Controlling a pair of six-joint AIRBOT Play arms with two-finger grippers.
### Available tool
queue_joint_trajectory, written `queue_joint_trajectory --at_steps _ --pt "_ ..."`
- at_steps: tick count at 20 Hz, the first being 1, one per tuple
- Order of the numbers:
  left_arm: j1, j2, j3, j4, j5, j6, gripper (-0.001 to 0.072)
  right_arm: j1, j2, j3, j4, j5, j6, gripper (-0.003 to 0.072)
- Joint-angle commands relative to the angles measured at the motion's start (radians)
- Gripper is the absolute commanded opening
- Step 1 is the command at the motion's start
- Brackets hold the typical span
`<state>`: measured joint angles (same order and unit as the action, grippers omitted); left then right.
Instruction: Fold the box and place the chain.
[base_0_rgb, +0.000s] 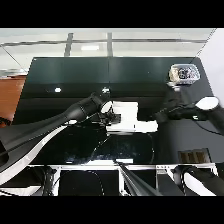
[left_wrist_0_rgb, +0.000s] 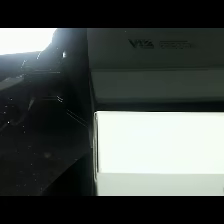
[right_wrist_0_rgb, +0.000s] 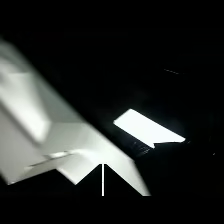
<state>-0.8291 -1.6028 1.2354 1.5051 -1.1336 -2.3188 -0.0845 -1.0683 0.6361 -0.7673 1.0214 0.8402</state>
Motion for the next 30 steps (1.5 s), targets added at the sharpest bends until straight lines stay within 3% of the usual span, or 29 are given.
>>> queue_joint_trajectory --at_steps 1,3,5,9,12,16,20,21,23,24,30 --pt "0.001 0.000 0.001 0.002 -0.001 0.000 0.0025 -0.316 0.013 -0.011 -0.020 0.022 0.296 0.0015" --pt "0.001 0.000 0.001 0.002 -0.001 0.000 0.0025 -0.425 0.004 -0.052 0.025 0.042 0.292 0.0015" --pt "0.001 0.000 0.001 0.001 -0.001 0.000 0.0025 -0.443 -0.048 -0.083 0.035 0.098 0.259 0.0015" --pt "0.001 0.000 0.001 0.001 -0.001 0.000 0.0026 -0.309 -0.206 -0.095 0.109 0.183 0.200 0.0015" --pt "0.003 0.000 0.001 0.002 -0.002 0.000 0.0026 -0.158 -0.274 -0.095 0.214 0.147 0.119 0.0015" --pt "0.010 0.000 0.001 0.002 -0.001 0.000 0.0026 -0.058 -0.301 -0.092 0.252 0.143 0.029 0.0016" --pt "0.011 0.000 0.001 0.001 -0.002 0.000 0.0026 -0.056 -0.301 -0.064 0.262 0.268 -0.040 0.0019" --pt "0.011 0.000 0.001 0.001 -0.002 0.000 0.0026 -0.056 -0.301 -0.053 0.262 0.290 -0.042 0.0072" --pt "0.011 0.000 0.001 0.001 -0.002 0.000 0.0025 -0.056 -0.299 -0.041 0.270 0.301 -0.039 0.0503" --pt "0.011 0.000 0.001 0.001 -0.002 0.000 0.0026 -0.056 -0.299 -0.035 0.282 0.303 -0.037 0.0605" --pt "0.011 0.000 0.001 0.000 -0.002 0.000 0.0026 0.040 -0.299 0.012 0.329 0.297 -0.037 0.0604"
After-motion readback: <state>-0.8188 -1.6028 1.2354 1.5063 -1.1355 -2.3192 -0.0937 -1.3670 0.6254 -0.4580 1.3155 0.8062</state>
